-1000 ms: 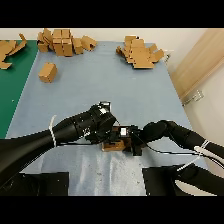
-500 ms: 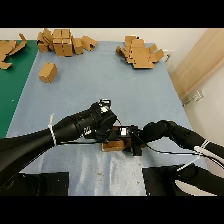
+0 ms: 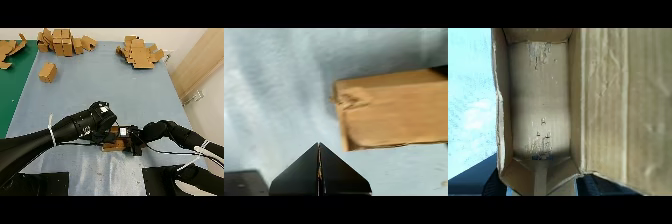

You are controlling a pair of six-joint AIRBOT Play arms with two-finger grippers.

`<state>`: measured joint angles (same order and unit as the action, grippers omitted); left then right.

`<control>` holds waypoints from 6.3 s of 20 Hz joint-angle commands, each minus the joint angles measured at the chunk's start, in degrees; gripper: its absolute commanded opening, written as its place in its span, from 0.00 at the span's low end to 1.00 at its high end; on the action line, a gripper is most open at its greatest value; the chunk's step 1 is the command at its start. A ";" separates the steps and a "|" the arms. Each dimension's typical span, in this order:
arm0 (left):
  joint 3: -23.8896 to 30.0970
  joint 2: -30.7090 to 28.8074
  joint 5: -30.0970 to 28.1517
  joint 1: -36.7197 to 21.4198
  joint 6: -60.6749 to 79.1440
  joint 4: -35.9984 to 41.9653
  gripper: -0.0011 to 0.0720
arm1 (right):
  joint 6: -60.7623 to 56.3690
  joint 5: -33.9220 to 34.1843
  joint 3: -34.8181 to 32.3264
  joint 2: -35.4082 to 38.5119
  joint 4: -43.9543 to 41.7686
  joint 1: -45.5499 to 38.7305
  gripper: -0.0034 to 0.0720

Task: Fold the box.

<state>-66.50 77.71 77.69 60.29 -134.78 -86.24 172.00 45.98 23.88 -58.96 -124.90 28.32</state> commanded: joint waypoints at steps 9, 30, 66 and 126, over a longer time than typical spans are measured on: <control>10.05 -12.37 -3.50 -10.71 26.80 -6.88 0.03 | -0.02 0.02 0.02 0.00 0.04 0.00 0.72; 36.81 -17.86 -37.99 -31.04 132.72 42.25 0.03 | -0.04 0.00 0.04 0.00 0.17 0.00 0.72; 36.44 -12.44 -46.01 -17.38 134.42 50.51 0.97 | -0.02 -0.02 0.04 0.00 0.68 0.00 0.72; 36.44 -8.96 -49.20 -16.00 141.41 55.41 0.73 | -0.04 0.15 0.02 0.00 1.05 0.00 0.72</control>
<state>-30.04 68.71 28.51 44.31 6.61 -30.83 171.98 45.98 23.92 -58.96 -123.68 28.34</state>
